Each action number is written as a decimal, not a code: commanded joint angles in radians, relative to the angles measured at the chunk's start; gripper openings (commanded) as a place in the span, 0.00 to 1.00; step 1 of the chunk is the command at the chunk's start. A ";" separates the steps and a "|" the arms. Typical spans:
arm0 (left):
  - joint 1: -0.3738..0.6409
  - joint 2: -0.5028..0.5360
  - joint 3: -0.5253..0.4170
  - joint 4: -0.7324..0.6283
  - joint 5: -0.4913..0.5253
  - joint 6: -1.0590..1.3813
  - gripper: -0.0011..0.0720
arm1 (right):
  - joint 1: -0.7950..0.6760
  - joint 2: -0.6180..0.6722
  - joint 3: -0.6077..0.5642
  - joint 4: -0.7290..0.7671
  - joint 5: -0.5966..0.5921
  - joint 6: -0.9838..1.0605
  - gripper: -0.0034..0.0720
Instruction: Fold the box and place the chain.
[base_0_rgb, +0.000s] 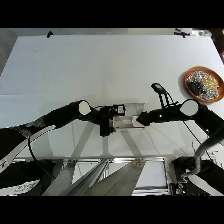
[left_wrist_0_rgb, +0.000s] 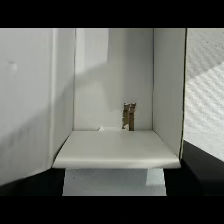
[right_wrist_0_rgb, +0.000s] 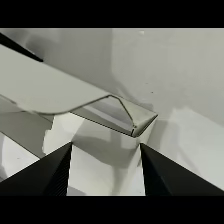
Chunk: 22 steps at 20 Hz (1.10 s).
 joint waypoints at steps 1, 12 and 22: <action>-0.001 0.000 -0.001 0.000 -0.001 0.000 0.45 | 0.072 -0.011 0.046 -0.160 0.013 0.211 0.68; 0.000 0.000 -0.001 0.000 -0.001 0.000 0.45 | 0.201 -0.113 0.096 -0.264 -0.016 0.438 0.62; -0.001 0.000 -0.001 0.000 0.000 0.000 0.45 | 0.261 -0.113 0.097 -0.452 0.016 0.630 0.40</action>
